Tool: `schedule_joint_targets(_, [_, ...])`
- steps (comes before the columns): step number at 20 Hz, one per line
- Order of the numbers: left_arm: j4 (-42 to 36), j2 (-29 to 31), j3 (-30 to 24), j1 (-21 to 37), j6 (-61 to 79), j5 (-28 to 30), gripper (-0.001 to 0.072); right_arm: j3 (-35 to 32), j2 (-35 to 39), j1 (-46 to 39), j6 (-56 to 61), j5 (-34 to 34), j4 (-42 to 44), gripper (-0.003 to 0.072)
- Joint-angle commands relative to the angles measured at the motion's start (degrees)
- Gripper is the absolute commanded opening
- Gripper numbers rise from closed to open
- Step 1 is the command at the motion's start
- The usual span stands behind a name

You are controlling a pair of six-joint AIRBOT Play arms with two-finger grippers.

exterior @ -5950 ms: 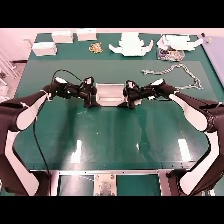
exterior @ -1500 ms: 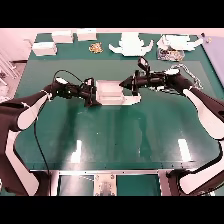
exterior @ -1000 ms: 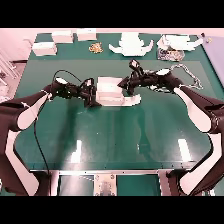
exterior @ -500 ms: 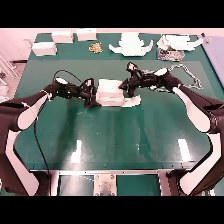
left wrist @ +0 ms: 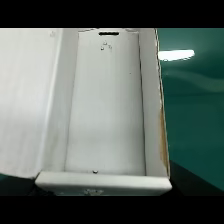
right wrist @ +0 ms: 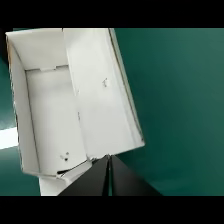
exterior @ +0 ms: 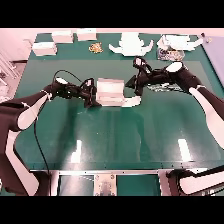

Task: Fold the box and place the chain.

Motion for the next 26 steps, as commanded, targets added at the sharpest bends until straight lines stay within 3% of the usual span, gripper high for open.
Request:
schedule_joint_targets(1, [0.0,0.0,0.0,0.0,0.0,0.1,0.0622,-6.2,3.0,-1.1,-0.2,0.3,-3.3,0.0339])
schedule_joint_targets(2, [0.0,0.0,0.0,0.0,0.0,0.1,0.0623,-7.4,2.8,-1.5,-1.5,0.3,-3.6,0.0389])
schedule_joint_targets(4, [0.0,0.0,0.0,0.0,0.0,0.1,0.0623,-8.7,2.0,-1.4,-4.8,0.3,-3.5,0.0346])
schedule_joint_targets(11, [0.0,0.0,0.0,0.0,0.0,0.1,0.0623,-8.7,-1.9,0.6,-9.5,-0.3,-2.4,0.0343])
schedule_joint_targets(13, [0.0,0.0,0.0,0.0,0.0,0.1,0.0623,-8.7,-2.6,1.1,-11.5,-0.5,0.4,0.0265])
schedule_joint_targets(16, [0.0,0.0,0.0,0.0,0.0,0.1,0.0623,-8.6,-3.1,1.7,-12.4,-5.9,2.2,0.0264])
schedule_joint_targets(26, [0.0,0.0,0.0,0.0,0.0,0.1,0.0622,-7.9,-5.2,4.6,-21.2,-6.3,11.0,0.0257])
